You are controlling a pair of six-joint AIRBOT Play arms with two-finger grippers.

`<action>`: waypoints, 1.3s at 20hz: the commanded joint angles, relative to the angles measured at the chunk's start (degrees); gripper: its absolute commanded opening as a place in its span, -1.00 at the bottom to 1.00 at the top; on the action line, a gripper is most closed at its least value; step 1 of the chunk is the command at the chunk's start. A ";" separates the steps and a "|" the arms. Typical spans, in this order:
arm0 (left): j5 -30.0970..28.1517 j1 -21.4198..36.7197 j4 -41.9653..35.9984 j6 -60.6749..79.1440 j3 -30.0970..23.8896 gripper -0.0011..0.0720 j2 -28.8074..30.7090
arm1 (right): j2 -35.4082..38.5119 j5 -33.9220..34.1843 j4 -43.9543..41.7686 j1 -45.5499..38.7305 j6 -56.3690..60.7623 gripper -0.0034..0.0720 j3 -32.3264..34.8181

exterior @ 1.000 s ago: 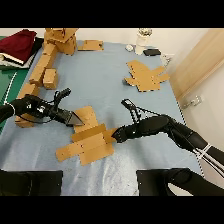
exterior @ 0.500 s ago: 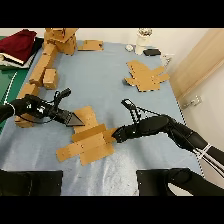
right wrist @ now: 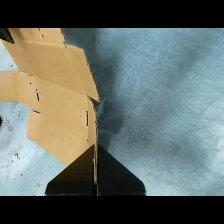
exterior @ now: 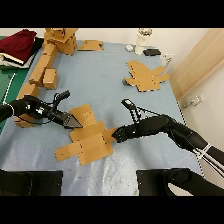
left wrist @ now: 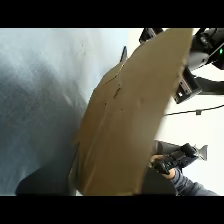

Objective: Fold the box.

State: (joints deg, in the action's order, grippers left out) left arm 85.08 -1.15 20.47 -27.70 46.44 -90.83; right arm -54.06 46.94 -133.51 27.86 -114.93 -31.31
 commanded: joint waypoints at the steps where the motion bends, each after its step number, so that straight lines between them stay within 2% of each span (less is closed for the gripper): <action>1: -1.81 -0.63 -1.86 1.81 -0.02 -0.19 -0.02 | 0.02 0.00 0.02 0.00 0.07 -0.91 -0.02; 2: -2.62 -1.03 -2.78 2.27 -0.02 -0.23 -0.02 | 0.02 -0.02 0.02 0.00 0.07 -0.91 -0.02; 3: -3.30 -1.51 -3.45 3.04 -0.02 -0.93 -0.02 | 0.02 -0.04 0.02 0.00 0.07 -0.90 -0.04; 10: -3.74 -4.57 -4.20 4.17 0.07 -0.94 -0.02 | 0.04 0.00 0.02 0.00 0.04 -0.89 -0.04; 11: -3.72 -4.55 -4.20 4.20 0.07 -0.94 -0.02 | 0.04 -0.04 0.02 0.00 0.04 -0.80 -0.04; 12: -3.67 -4.55 -4.17 4.37 0.07 -0.94 -0.02 | 0.04 -0.20 0.09 0.00 0.04 -0.30 -0.04; 13: -3.65 -4.55 -4.17 4.46 0.07 -0.94 -0.02 | 0.04 -0.59 0.39 -0.04 0.07 0.11 -0.04; 14: -3.63 -4.57 -4.17 4.59 0.04 -0.94 -0.02 | 0.04 -0.98 0.44 -0.07 0.44 0.11 -0.04; 16: -3.65 -4.57 -4.17 4.52 0.04 -0.94 -0.02 | 0.04 -1.70 0.44 -0.07 0.98 0.09 -0.04; 17: -3.65 -4.57 -4.17 4.52 0.07 -0.93 -0.02 | 0.04 -1.75 0.44 -0.07 0.98 0.02 -0.04; 18: -3.67 -4.57 -4.17 4.55 0.04 -0.93 -0.02 | 0.04 -1.66 0.42 -0.07 0.98 -0.27 -0.04; 19: -3.67 -4.57 -4.17 4.55 0.04 -0.93 -0.02 | 0.04 -1.42 0.42 -0.07 0.96 -0.67 -0.04; 20: -3.67 -4.57 -4.17 4.57 0.04 -0.93 -0.02 | 0.04 -1.20 0.39 -0.07 0.96 -0.86 -0.04; 25: -3.65 -4.57 -4.17 4.59 0.04 -0.92 -0.02 | 0.04 0.17 0.42 -0.07 0.96 -0.90 -0.04; 26: -3.67 -4.57 -4.22 4.59 0.04 -0.40 -0.02 | 0.04 0.13 0.42 -0.07 0.96 -0.90 -0.04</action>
State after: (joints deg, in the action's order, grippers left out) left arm 81.38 -5.67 16.14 -23.14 46.44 -90.83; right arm -54.04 46.63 -133.10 27.75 -113.97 -31.33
